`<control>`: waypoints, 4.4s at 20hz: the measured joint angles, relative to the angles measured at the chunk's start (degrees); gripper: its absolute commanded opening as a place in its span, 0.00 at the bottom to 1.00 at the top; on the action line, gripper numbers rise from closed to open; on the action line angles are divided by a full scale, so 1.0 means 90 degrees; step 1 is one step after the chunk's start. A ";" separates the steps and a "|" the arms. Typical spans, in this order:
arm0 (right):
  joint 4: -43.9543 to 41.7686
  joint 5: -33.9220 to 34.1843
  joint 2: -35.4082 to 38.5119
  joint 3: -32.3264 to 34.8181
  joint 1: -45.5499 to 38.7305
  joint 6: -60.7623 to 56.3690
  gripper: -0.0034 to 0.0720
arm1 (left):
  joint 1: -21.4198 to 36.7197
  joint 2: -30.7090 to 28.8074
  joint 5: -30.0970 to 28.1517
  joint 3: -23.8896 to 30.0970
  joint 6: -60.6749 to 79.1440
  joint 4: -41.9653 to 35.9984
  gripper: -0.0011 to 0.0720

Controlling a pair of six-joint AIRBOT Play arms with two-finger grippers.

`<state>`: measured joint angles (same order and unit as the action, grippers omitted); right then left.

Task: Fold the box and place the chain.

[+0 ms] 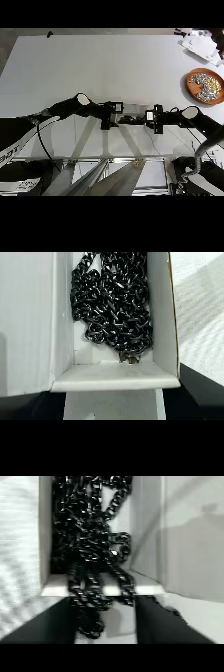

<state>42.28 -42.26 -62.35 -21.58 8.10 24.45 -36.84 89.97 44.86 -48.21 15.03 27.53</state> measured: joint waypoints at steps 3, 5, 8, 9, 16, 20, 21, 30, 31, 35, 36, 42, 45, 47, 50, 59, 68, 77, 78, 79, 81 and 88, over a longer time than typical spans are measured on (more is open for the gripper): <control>-0.0036 -0.0032 -0.0034 -0.0002 0.0000 0.0005 0.34 | 0.0000 0.0000 0.0000 0.0000 0.0000 0.0005 0.36; -0.0034 -0.0075 -0.0046 0.0000 -0.0002 0.0005 0.25 | 0.0000 0.0000 -0.0002 0.0000 0.0000 0.0005 0.36; -0.0046 -0.0036 -0.0056 0.0000 0.0000 0.0007 0.10 | 0.0000 0.0000 -0.0005 0.0000 0.0000 0.0005 0.36; -0.0056 -0.0010 -0.0056 -0.0002 0.0000 0.0005 0.08 | 0.0002 0.0000 -0.0005 0.0000 -0.0002 0.0000 0.36; 0.0372 -0.0049 0.0192 -0.0056 0.0000 -0.0304 0.05 | 0.0000 0.0000 0.0005 0.0000 0.0000 -0.0010 0.36; 0.0957 -0.0073 0.0651 -0.0114 0.0000 -0.0860 0.05 | 0.0000 0.0000 0.0005 0.0000 0.0000 -0.0007 0.36; 0.1054 -0.0095 0.0782 -0.0121 0.0000 -0.0969 0.05 | 0.0000 0.0000 0.0005 0.0000 0.0000 -0.0007 0.36; 0.1105 -0.0913 0.2487 -0.0313 0.0000 -0.1450 0.05 | 0.0000 0.0000 0.0002 0.0000 0.0000 -0.0005 0.36; 0.0979 -0.1001 0.2667 -0.0333 0.0000 -0.1486 0.05 | 0.0000 0.0000 0.0002 0.0000 0.0000 -0.0005 0.36; 0.0029 -0.1205 0.3181 -0.0374 0.0000 -0.1554 0.05 | 0.0000 0.0000 0.0002 0.0000 0.0000 -0.0005 0.36; -0.0240 -0.1222 0.3240 -0.0376 0.0000 -0.1562 0.05 | 0.0000 0.0000 0.0002 0.0000 0.0000 -0.0005 0.36; -0.1178 -0.1525 0.3274 -0.0384 0.0046 -0.1768 0.05 | 0.0000 0.0000 0.0002 0.0000 0.0000 -0.0005 0.36; -0.1316 -0.1554 0.2939 -0.0384 0.0270 -0.2108 0.05 | 0.0000 0.0000 0.0000 0.0000 0.0000 -0.0002 0.36; -0.1367 -0.1341 0.2574 -0.0384 0.0466 -0.2421 0.05 | 0.0000 0.0000 0.0002 0.0000 0.0000 -0.0002 0.36; -0.1401 -0.0879 0.1979 -0.0384 0.0712 -0.3126 0.05 | 0.0000 0.0000 0.0000 0.0000 0.0000 -0.0002 0.36; -0.1416 -0.0342 0.0928 -0.0386 0.1168 -0.4799 0.12 | 0.0000 0.0000 0.0000 0.0000 0.0000 -0.0002 0.36; -0.1382 -0.0104 0.0753 -0.0488 0.1350 -0.5770 0.43 | 0.0000 0.0000 0.0000 0.0000 0.0000 -0.0005 0.36; 0.2310 -0.3978 0.1173 -0.2021 0.1304 -0.7873 0.07 | 0.0000 0.0000 0.0000 0.0000 0.0000 -0.0002 0.36; 0.2790 -0.4201 0.1180 -0.2089 0.1209 -0.8126 0.05 | 0.0000 0.0000 0.0000 0.0000 0.0000 -0.0002 0.36; 0.3172 -0.4245 0.1178 -0.2135 0.1069 -0.8323 0.05 | 0.0000 0.0000 0.0000 0.0000 0.0000 -0.0002 0.36; 0.3762 -0.3937 0.1112 -0.2198 0.0639 -0.8765 0.05 | 0.0000 0.0000 0.0000 0.0000 0.0000 -0.0005 0.36; 0.3551 -0.2229 -0.0304 -0.2837 -0.0206 -0.9326 0.05 | 0.0000 0.0000 0.0000 0.0000 0.0000 -0.0005 0.36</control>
<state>74.24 -62.33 -65.08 -47.11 6.24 -59.48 -36.84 89.97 44.86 -48.21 15.03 27.49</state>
